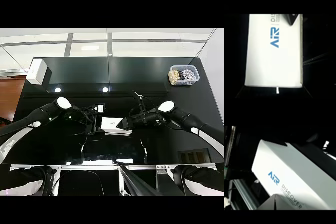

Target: Fold the box and place the chain.

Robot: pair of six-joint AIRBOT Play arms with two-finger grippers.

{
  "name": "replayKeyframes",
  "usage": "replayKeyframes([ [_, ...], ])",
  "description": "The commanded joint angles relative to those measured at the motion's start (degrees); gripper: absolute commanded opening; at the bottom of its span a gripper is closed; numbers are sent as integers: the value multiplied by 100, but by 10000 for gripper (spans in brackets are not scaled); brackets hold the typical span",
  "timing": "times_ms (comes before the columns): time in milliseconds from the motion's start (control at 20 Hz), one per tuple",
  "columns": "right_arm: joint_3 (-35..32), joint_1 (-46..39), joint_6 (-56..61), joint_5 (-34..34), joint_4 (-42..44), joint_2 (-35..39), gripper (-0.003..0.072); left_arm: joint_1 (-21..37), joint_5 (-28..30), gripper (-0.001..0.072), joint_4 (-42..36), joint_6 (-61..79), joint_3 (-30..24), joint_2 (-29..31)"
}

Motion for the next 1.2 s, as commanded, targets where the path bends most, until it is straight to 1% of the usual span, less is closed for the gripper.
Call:
replayKeyframes([
  [0,-4,-4,35,-149,-188,-48,12,-2,-2,463,0,-4,2,0],
  [300,4,-9,-4,-50,-184,-42,13,-2,-4,463,0,-4,2,0],
  [400,72,-98,-243,382,-122,7,13,-2,-4,463,0,-4,2,0],
  [500,240,-310,-273,1073,-166,162,13,-2,-13,462,-20,-35,2,4],
  [600,361,-684,-264,1720,-302,483,12,2,26,463,-186,-133,2,15],
  [650,363,-929,-251,1945,-365,708,12,0,85,463,-221,-136,2,15],
  [750,363,-1401,52,2063,-765,1167,12,-2,243,464,-225,-155,2,15],
  [800,361,-1620,195,2065,-1043,1401,12,-2,295,502,-271,-155,2,17],
  [900,361,-1996,435,2098,-1504,1768,12,-2,284,663,-304,-153,46,37],
  [950,361,-2179,516,2157,-1679,1915,13,-2,243,710,-302,-155,94,76],
  [1150,361,-2715,575,2476,-1886,2135,12,9,101,710,-201,-155,323,522],
])
